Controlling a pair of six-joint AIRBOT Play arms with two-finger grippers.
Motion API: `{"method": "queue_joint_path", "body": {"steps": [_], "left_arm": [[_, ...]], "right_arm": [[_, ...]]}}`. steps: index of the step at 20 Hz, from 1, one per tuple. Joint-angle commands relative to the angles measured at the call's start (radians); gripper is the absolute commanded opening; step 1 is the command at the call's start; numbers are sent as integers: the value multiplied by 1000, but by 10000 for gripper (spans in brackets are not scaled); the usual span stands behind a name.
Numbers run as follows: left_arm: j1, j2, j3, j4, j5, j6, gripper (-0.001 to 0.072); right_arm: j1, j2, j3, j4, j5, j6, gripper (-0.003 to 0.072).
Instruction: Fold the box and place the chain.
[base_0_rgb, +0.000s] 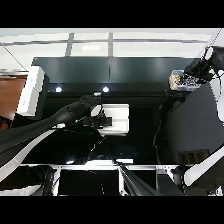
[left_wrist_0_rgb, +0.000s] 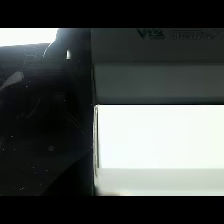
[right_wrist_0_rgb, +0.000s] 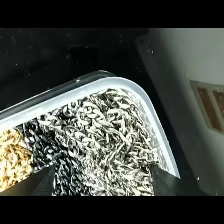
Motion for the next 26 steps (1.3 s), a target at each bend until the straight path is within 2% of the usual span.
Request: {"method": "queue_joint_path", "body": {"steps": [1,4,6,7,8,10,11,17,22,26], "left_arm": [[0,-1,1,0,1,0,29],[0,-1,1,0,2,0,29],[0,-1,1,0,2,0,29],[0,-1,1,0,1,0,29],[0,-1,1,0,1,0,29],[0,-1,1,0,2,0,29],[0,-1,1,0,2,0,29],[0,-1,1,1,3,0,29],[0,-1,1,0,0,0,29],[0,-1,1,0,0,0,29]], "right_arm": [[1,-19,5,22,-17,0,599],[5,-33,5,43,-10,-11,599],[8,-32,6,47,-5,-11,347],[8,-27,6,47,9,-11,136],[7,-18,6,45,18,-12,72],[7,14,6,11,37,-22,51],[7,36,6,-2,39,-40,15],[23,282,6,0,6,-194,15],[34,526,6,6,-85,-219,14],[33,647,6,5,-136,-243,14]]}}
